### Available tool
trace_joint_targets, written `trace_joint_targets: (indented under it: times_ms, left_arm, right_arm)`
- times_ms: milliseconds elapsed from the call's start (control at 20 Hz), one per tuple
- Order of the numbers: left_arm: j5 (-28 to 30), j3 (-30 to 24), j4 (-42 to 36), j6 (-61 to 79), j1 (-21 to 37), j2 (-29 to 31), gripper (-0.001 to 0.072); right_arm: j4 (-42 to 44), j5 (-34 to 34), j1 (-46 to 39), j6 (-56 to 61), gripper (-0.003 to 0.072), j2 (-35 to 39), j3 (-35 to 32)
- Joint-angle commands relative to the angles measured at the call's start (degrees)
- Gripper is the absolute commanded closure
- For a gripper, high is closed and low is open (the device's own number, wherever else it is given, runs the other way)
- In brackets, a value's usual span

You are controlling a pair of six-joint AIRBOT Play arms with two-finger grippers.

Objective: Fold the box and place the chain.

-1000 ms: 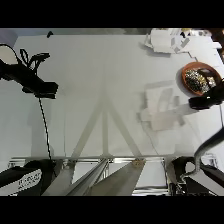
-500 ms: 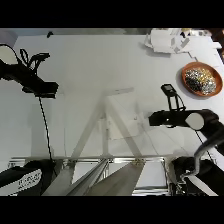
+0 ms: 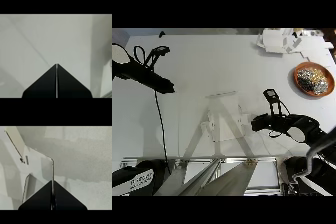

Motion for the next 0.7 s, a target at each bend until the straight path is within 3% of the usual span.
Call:
trace_joint_targets:
  times_ms: [0, 50, 150, 300, 450, 550, 650]
  left_arm:
    - [1.9, -3.0, -8.9, 7.2, 0.0, 0.0, 0.0694]
    - [3.6, -4.9, -9.6, 7.2, 0.0, 0.0, 0.0664]
    - [6.6, -9.2, -10.1, 8.0, 0.0, 0.0, 0.0475]
    - [10.1, -14.4, -16.2, 17.2, 0.0, 0.0, 0.0299]
    - [6.4, -15.7, -28.0, 31.5, -0.1, -0.5, 0.0296]
    - [4.2, -15.7, -31.4, 36.1, -1.0, -1.4, 0.0292]
    - [3.9, -15.7, -30.5, 38.3, -3.6, -2.7, 0.0193]
  right_arm:
    - [-0.4, -0.5, 0.4, 0.7, 0.067, 0.0, 0.0]
    - [-0.4, -0.5, 0.4, 0.7, 0.067, 0.0, 0.0]
    - [-0.4, -0.5, 0.4, 0.7, 0.067, 0.0, 0.0]
    - [-0.4, -0.6, 0.4, 0.7, 0.067, 0.0, 0.0]
    - [-0.4, -0.6, 0.4, 0.7, 0.067, 0.0, 0.0]
    - [-0.4, -0.6, 0.4, 0.7, 0.067, 0.0, 0.0]
    - [-0.4, -0.6, 0.4, 0.7, 0.067, 0.0, 0.0]
